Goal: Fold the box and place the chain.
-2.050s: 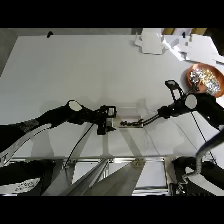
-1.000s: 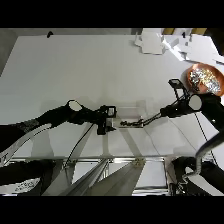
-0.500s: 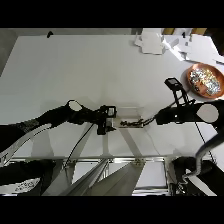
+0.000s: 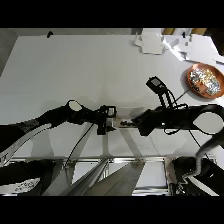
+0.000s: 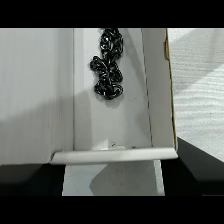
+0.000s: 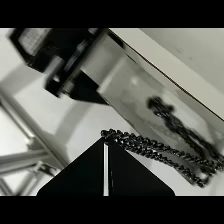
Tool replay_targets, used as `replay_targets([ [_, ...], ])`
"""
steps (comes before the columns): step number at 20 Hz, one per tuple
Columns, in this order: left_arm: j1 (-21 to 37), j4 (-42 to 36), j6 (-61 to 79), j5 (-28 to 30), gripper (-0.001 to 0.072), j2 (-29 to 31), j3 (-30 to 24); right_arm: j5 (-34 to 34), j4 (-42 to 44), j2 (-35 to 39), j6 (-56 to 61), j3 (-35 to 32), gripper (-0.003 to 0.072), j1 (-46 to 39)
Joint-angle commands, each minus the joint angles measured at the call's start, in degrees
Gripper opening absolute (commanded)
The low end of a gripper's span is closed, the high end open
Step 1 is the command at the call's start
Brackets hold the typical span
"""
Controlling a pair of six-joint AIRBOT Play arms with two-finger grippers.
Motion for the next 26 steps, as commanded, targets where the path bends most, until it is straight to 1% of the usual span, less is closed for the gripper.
replay_targets([
  [1, 0.0, 0.0, 0.02, 0.02, 0.0107, 0.04, -0.02, -4.85, 6.99, 0.09, -4.35, 0.72, 0.0011, 1.73],
  [5, 0.0, 0.0, 0.02, 0.02, 0.0108, 0.04, -0.02, -7.15, 12.0, 0.11, -8.68, 0.85, 0.0011, 1.73],
  [8, 0.0, 0.0, 0.02, 0.0, 0.0107, 0.04, -0.02, -7.54, 12.37, 0.11, -10.01, 1.2, 0.0011, 1.73],
  [11, 0.0, 0.0, 0.02, 0.0, 0.0108, 0.04, -0.02, -7.52, 7.52, -0.2, -9.46, 1.2, 0.0011, 1.73],
  [13, 0.0, 0.0, 0.02, 0.02, 0.0107, 0.04, -0.02, -7.28, 0.07, -1.68, -4.59, 1.18, 0.0011, 1.73],
  [15, 0.0, 0.0, 0.02, 0.0, 0.0108, 0.04, -0.02, -6.49, -5.03, -4.42, -2.21, 1.11, 0.0012, 1.73],
  [19, 0.0, 0.0, 0.02, 0.02, 0.0108, 0.04, -0.02, -6.05, -6.47, -12.57, -2.43, 1.07, 0.0015, 1.73],
  [20, 0.0, 0.0, 0.02, 0.0, 0.0108, 0.04, -0.02, -6.03, -6.47, -14.6, -2.45, 1.07, 0.0062, 1.73],
  [22, 0.0, 0.0, 0.02, 0.02, 0.0108, 0.04, -0.02, -5.16, -6.58, -16.37, -4.79, 1.07, 0.0219, 1.7],
  [23, 0.0, 0.0, 0.02, 0.02, 0.0107, 0.04, -0.02, -4.13, -6.58, -15.8, -6.6, 1.09, 0.0236, 1.66],
  [26, 0.0, 0.0, 0.02, 0.0, 0.0107, 0.04, -0.02, -0.39, -6.82, -11.47, -9.55, 1.09, 0.0234, -1.18],
])
